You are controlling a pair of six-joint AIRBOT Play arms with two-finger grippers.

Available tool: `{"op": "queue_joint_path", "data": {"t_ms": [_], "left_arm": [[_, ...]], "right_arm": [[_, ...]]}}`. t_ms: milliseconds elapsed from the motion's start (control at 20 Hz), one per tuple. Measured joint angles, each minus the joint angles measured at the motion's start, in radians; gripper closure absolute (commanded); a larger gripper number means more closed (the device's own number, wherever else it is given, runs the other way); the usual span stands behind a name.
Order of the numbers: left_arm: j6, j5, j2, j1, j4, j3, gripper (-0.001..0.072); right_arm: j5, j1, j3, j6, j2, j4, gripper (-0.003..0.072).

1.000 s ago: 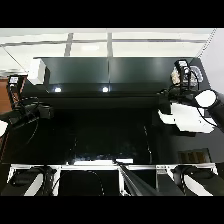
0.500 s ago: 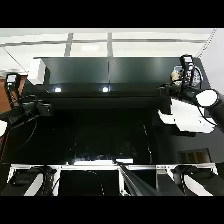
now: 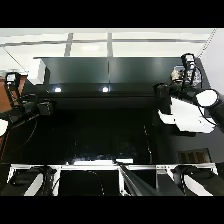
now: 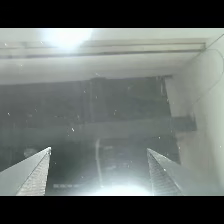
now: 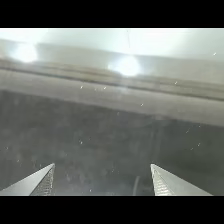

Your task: Fold the box and place the chain.

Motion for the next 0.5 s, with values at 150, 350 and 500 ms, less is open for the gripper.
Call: {"op": "queue_joint_path", "data": {"t_ms": [150, 350, 500], "left_arm": [[-0.007, -0.013, -0.003, 0.000, -0.008, 0.000, 0.0004], [-0.026, -0.032, -0.026, 0.000, -0.012, 0.000, 0.0004], [-0.031, -0.041, -0.053, 0.000, -0.014, 0.000, 0.0005]], "right_arm": [[0.031, -0.005, 0.000, 0.009, 0.000, -0.001, -0.0024], [0.067, -0.117, 0.072, 0.134, -0.003, -0.088, -0.0023], [0.140, -0.304, 0.204, 0.210, -0.026, -0.215, -0.0023]]}}
